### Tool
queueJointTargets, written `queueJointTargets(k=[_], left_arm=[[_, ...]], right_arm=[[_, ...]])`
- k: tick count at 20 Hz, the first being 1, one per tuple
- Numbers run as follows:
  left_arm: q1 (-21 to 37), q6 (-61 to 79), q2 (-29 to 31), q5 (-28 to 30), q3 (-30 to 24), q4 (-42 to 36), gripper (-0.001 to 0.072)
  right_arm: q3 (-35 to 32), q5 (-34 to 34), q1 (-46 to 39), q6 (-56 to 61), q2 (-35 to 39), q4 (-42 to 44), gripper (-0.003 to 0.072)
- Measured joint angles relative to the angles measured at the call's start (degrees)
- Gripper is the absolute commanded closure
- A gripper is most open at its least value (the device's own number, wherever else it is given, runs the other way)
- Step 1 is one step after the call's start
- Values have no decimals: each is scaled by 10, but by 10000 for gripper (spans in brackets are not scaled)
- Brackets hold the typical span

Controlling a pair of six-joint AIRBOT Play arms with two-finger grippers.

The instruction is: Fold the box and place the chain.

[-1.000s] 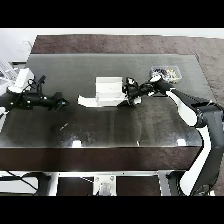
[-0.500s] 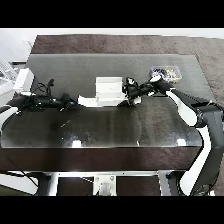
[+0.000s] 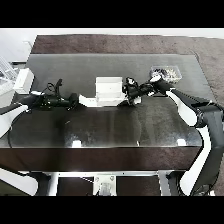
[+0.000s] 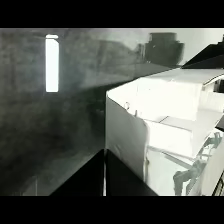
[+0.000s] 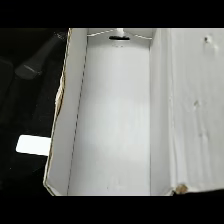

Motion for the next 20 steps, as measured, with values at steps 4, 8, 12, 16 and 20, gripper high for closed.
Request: queueJointTargets(k=[4, 8, 12, 16, 20], left_arm=[[-16, 1, -4, -4, 18, -9, 369], [-24, 3, -5, -16, 26, -20, 351], [-26, 7, -5, -33, 31, -36, 351], [-27, 10, -5, -51, 44, -43, 351], [-38, 2, -5, -53, 49, -43, 350]], right_arm=[[0, 0, 0, 0, 0, 0, 101], [0, 0, 0, 0, 0, 0, 100], [0, 0, 0, 0, 0, 0, 101], [0, 0, 0, 0, 0, 0, 100], [0, 0, 0, 0, 0, 0, 101]])
